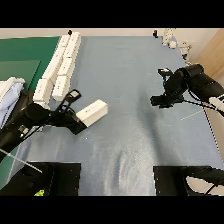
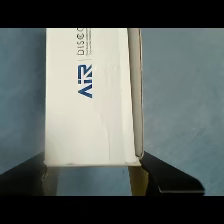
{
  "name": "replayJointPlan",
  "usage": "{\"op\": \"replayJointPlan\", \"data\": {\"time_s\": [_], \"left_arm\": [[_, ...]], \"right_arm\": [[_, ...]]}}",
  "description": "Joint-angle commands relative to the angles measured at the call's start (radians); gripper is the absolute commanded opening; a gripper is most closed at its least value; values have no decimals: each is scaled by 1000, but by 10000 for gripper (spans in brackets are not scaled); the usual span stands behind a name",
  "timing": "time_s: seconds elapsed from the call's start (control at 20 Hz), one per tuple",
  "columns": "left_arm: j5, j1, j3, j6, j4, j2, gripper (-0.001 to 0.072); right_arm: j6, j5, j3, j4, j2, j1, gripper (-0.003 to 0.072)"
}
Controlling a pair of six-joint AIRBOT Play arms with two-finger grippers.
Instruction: Fold the box.
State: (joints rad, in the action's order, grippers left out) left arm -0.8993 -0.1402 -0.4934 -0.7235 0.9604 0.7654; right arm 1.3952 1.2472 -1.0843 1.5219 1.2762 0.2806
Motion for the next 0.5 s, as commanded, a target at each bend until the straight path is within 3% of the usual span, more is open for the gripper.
{"op": "replayJointPlan", "data": {"time_s": [0.0, 0.2, 0.45], "left_arm": [[-117, 179, 19, -271, 140, -103, 468], [-110, 321, 92, -314, 140, -189, 468], [-64, 410, 156, -314, 197, -191, 468]], "right_arm": [[-1, 0, -1, 0, 0, 0, 5], [-1, 0, -1, 0, 0, 0, 5], [-1, 0, -1, 0, 0, 0, 6]]}}
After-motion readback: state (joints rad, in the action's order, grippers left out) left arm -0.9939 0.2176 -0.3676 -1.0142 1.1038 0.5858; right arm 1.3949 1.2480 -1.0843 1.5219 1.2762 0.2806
